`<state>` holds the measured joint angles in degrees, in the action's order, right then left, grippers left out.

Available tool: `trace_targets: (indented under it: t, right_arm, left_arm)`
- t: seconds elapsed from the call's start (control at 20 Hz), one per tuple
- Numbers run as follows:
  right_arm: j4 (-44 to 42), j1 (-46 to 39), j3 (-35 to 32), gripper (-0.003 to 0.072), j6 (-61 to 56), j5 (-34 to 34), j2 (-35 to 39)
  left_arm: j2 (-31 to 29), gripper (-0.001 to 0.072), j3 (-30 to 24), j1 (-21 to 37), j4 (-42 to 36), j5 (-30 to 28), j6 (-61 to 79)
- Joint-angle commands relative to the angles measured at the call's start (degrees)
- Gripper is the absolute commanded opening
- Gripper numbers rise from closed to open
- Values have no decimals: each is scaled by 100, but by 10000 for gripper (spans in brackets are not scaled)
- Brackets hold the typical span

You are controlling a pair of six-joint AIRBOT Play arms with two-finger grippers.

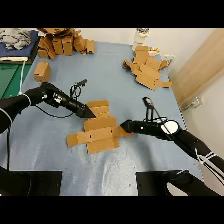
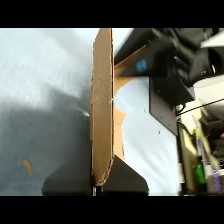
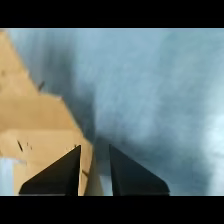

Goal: Fold the box.

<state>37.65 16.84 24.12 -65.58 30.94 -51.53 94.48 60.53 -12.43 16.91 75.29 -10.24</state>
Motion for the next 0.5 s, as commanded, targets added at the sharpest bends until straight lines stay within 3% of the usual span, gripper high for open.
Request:
trace_targets:
  t: [0.0, 0.25, 0.3, 0.35, 0.45]
  right_arm:
    - [-20, -267, 168, 282, -800, -590, 223]
    - [-35, -332, 492, 262, -922, -662, 337]
    - [-33, -332, 492, 140, -938, -669, 337]
    - [-35, -332, 492, 94, -938, -664, 337]
    - [-31, -315, 492, 95, -933, -645, 337]
  left_arm:
    - [-444, 13, -164, -70, 46, -208, 960]
    - [-1263, 13, -1016, -332, -28, -1082, 2415]
    - [-1368, 13, -1180, -393, -68, -1198, 2673]
    - [-1388, 13, -1290, -433, -166, -1222, 2830]
    - [-1362, 13, -1493, -466, -391, -1279, 3053]
